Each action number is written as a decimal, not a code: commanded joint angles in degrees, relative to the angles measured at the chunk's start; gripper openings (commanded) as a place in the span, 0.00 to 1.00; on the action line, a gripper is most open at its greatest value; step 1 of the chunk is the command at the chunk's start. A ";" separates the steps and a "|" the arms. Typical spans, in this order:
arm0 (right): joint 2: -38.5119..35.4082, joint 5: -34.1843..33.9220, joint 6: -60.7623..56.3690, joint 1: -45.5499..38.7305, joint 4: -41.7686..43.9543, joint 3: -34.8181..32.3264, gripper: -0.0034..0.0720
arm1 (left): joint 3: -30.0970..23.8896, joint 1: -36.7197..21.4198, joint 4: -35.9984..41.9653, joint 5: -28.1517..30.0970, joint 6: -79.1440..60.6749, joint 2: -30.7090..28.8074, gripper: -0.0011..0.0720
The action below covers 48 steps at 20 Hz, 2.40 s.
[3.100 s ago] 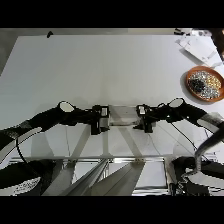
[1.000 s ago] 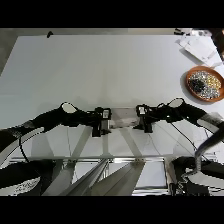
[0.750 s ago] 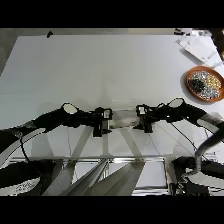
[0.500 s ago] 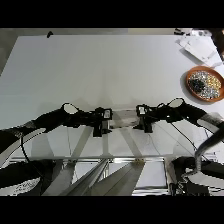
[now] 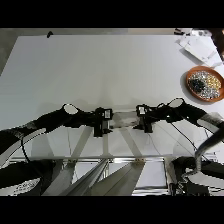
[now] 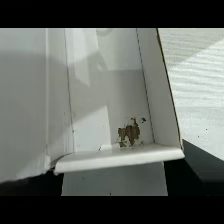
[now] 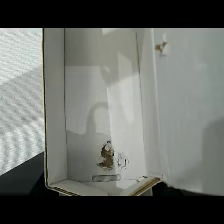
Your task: Fold the box and place the chain.
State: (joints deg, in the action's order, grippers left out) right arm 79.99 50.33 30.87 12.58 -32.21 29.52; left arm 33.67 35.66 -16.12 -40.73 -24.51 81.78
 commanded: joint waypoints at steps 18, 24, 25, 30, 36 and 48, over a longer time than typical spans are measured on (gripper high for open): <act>0.02 0.00 -0.02 0.04 0.02 0.00 0.50 | 0.04 0.28 4.94 2.38 0.09 -0.07 0.41; 0.02 0.00 -0.02 0.04 0.02 0.00 0.50 | 0.04 0.28 4.94 2.29 0.11 -0.07 0.41; 0.02 0.00 -0.02 0.04 0.02 0.00 0.50 | 0.04 0.28 4.94 2.32 0.11 -0.07 0.41; 0.02 0.00 -0.02 0.04 0.02 0.00 0.50 | 0.04 0.28 4.94 2.32 0.11 -0.07 0.41; 0.02 0.04 -0.02 0.04 0.04 0.00 0.50 | 0.04 0.28 4.96 2.32 0.11 -0.07 0.41; -0.42 1.29 -1.20 0.04 0.52 0.00 0.50 | 0.04 0.26 4.94 6.91 0.07 -0.07 0.39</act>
State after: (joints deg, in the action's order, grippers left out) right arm 79.92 50.83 30.13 12.58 -31.70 29.52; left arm 33.65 35.99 -11.16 -35.11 -24.47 81.71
